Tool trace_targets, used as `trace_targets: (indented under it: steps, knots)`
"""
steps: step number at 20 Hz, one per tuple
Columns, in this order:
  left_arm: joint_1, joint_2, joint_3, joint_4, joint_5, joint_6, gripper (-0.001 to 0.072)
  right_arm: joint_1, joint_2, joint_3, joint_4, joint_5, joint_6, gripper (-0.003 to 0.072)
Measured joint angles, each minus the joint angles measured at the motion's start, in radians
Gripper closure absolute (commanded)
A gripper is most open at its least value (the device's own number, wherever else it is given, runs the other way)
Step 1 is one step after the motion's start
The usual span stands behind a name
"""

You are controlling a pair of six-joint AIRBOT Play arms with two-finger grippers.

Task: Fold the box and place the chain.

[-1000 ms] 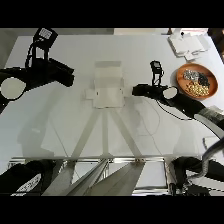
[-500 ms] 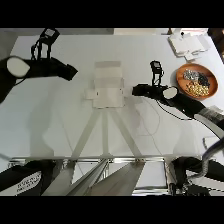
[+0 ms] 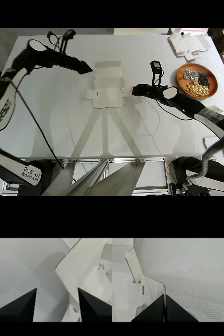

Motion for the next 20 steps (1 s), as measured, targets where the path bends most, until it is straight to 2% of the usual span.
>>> trace_targets:
  steps: [5,12,13,14,16,17,18,20]
  knots:
    - [-0.027,-0.095,0.036,-0.127,-0.044,0.062,0.0132,0.0,0.0,0.0,0.0,0.0,0.0,0.0677]
    - [-0.082,-0.12,0.043,-0.129,-0.059,0.155,0.0162,0.0,0.0,0.0,0.0,0.0,0.0,0.0677]
    - [-0.087,-0.121,0.043,-0.116,-0.06,0.161,0.024,0.0,0.0,0.0,0.0,0.0,0.0,0.0677]
    - [-0.092,-0.121,0.043,-0.107,-0.06,0.165,0.0369,0.0,0.0,0.0,0.0,0.0,0.0,0.0677]
    - [-0.098,-0.122,0.043,-0.095,-0.062,0.174,0.0434,0.0,0.0,0.0,0.0,0.0,0.0,0.0677]
    - [-0.1,-0.122,0.043,-0.092,-0.063,0.179,0.0584,0.0,0.0,0.0,0.0,0.0,0.0,0.0677]
    - [-0.101,-0.122,0.043,-0.089,-0.063,0.191,0.07,0.0,0.0,0.0,0.0,0.0,0.0,0.0677]
    - [-0.104,-0.122,0.043,-0.084,-0.072,0.23,0.0703,0.0,0.0,0.0,0.0,-0.004,-0.002,0.0677]
